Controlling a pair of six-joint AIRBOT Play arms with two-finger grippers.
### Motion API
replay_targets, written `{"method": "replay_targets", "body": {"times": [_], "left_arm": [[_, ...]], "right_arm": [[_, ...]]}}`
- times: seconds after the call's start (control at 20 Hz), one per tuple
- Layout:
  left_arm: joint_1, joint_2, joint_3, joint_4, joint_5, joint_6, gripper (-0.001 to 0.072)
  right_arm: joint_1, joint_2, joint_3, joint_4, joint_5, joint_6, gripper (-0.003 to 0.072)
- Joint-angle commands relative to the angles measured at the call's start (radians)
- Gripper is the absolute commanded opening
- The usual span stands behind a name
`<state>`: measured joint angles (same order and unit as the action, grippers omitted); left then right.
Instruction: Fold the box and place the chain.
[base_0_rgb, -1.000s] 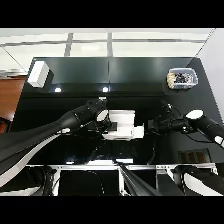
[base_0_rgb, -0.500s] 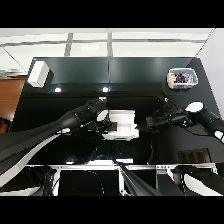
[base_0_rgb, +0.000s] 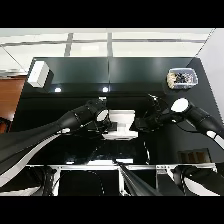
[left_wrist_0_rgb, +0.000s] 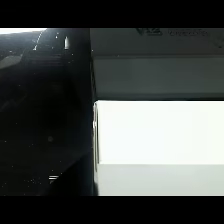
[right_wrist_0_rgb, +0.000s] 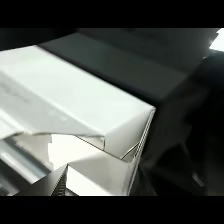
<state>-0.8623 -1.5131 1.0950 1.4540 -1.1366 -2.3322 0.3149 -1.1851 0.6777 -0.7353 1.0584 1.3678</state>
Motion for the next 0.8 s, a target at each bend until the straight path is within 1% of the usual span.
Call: {"method": "replay_targets", "body": {"times": [0.0, 0.2, 0.5, 0.7, 0.75], "left_arm": [[0.001, 0.000, 0.000, 0.000, 0.002, 0.001, 0.0026], [0.001, 0.000, 0.000, 0.000, 0.003, 0.002, 0.0026], [0.001, 0.000, 0.000, 0.000, 0.002, 0.002, 0.0026], [0.001, 0.000, 0.000, 0.000, 0.003, 0.002, 0.0026], [0.001, 0.000, 0.000, 0.000, 0.003, 0.002, 0.0026]], "right_arm": [[0.088, 0.000, 0.034, -0.117, -0.081, 0.156, 0.0487], [0.166, 0.000, 0.084, -0.195, -0.121, 0.302, 0.0487], [0.238, -0.001, 0.087, -0.377, -0.121, 0.459, 0.0486], [0.285, -0.007, 0.087, -0.414, -0.139, 0.515, 0.0485], [0.290, -0.010, 0.087, -0.415, -0.147, 0.526, 0.0469]]}}
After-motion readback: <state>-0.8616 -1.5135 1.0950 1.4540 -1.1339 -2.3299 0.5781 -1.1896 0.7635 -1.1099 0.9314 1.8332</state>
